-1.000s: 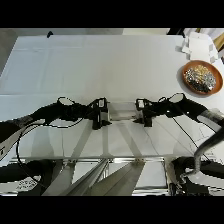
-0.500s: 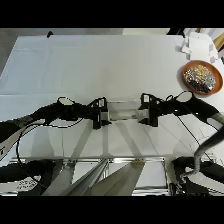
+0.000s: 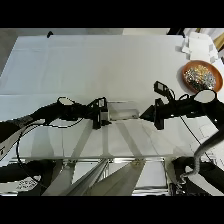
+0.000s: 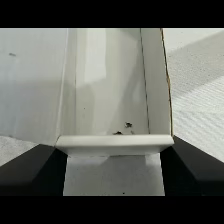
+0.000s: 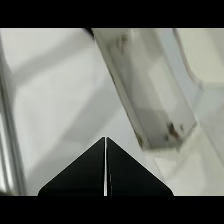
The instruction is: Fold the box and place the chain.
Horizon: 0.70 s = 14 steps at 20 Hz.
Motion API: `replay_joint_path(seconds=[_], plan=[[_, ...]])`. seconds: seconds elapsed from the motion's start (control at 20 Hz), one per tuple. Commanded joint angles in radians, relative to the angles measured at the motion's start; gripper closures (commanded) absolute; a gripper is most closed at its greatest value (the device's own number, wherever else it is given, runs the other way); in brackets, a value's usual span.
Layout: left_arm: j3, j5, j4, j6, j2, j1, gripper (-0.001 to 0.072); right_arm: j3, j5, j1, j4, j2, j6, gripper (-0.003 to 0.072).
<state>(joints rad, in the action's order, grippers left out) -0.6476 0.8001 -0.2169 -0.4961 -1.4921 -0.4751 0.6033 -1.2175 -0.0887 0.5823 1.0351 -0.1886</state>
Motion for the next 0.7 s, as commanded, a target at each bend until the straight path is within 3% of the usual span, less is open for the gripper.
replay_joint_path(seconds=[0.0, 0.2, 0.3, 0.5, 0.65], plan=[[0.0, 0.0, 0.0, 0.0, 0.0, 0.0, 0.0573, 0.001, 0.151, -0.074, -0.206, -0.017, -0.086, 0.0667], [0.0, 0.0, 0.0, 0.0, 0.0, 0.0, 0.0573, 0.001, 0.583, -0.249, -0.21, 0.041, -0.19, 0.0667], [0.0, 0.0, 0.0, 0.0, 0.0, 0.0, 0.0573, 0.001, 0.724, -0.272, -0.21, 0.091, -0.249, 0.0667], [0.0, 0.0, 0.0, 0.0, 0.0, 0.0, 0.0573, 0.001, 0.789, -0.251, -0.181, 0.171, -0.339, 0.0668], [0.0, 0.0, 0.0, 0.0, 0.0, 0.0, 0.0573, 0.001, 0.787, -0.239, -0.073, 0.199, -0.419, 0.0667]])
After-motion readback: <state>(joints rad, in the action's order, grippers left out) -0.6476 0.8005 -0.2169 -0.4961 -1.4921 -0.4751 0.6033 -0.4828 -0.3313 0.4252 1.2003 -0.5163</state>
